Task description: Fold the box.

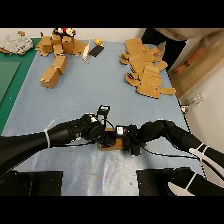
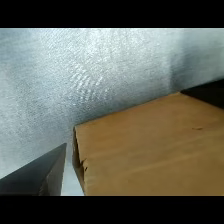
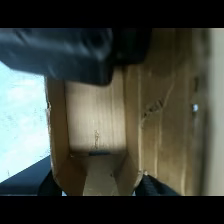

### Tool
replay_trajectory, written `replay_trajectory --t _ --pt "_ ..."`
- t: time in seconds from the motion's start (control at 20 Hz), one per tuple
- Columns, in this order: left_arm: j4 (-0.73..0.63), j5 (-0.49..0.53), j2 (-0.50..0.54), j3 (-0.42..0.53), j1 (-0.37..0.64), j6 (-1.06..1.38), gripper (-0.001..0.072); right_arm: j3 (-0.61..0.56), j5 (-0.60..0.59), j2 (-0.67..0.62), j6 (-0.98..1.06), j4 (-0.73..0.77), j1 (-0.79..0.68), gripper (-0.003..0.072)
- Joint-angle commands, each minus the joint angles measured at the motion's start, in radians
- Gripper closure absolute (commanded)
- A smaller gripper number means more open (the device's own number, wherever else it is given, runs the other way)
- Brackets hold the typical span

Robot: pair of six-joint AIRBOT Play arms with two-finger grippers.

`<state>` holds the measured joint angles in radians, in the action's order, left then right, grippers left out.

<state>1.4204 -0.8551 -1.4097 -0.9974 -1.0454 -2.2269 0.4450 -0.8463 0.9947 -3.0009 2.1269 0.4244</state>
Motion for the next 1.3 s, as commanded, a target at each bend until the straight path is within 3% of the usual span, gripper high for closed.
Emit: replay_trajectory --t 0.0,0.15,0.2,0.25,0.3,0.35,0.55,0.8,0.9,0.95,1.25 --pt "0.024 -0.036 -0.039 -0.026 -0.011 -0.042 0.0176 0.0 0.0 -0.001 0.0 0.0 0.0 0.0185" --pt "0.024 -0.065 -0.039 -0.026 -0.01 -0.076 0.0194 0.0 0.0 -0.001 0.0 0.0 0.0 0.0185" --pt "0.024 -0.072 -0.039 -0.026 -0.01 -0.094 0.0243 0.0 0.0 -0.001 0.0 0.0 0.0 0.0185" --pt "0.024 -0.07 -0.039 -0.026 -0.011 -0.097 0.044 0.0 0.0 -0.001 0.0 0.0 0.0 0.0185" --pt "0.022 -0.063 -0.039 -0.026 -0.011 -0.097 0.0566 0.0 0.0 -0.001 0.0 0.0 0.0 0.0185" --pt "0.02 -0.053 -0.039 -0.026 -0.011 -0.097 0.0604 0.0 0.0 -0.001 0.0 0.0 0.0 0.0185" --pt "0.008 -0.032 -0.039 -0.026 -0.015 -0.119 0.0607 0.0 0.0 -0.001 0.0 0.0 0.0 0.0185" --pt "-0.005 -0.031 -0.039 -0.026 -0.014 -0.119 0.0581 0.0 0.0 -0.001 0.0 0.0 0.0 0.0185" --pt "-0.007 -0.031 -0.039 -0.026 -0.014 -0.119 0.0275 0.0 0.0 0.0 0.0 0.0 0.0 0.0185" --pt "-0.009 -0.031 -0.039 -0.026 -0.014 -0.119 0.0174 0.0 0.0 -0.001 0.0 0.0 0.001 0.0185" --pt "-0.004 -0.073 -0.013 -0.055 -0.006 -0.119 0.0169 0.0 0.0 0.0 0.0 0.0 0.0 0.0185"
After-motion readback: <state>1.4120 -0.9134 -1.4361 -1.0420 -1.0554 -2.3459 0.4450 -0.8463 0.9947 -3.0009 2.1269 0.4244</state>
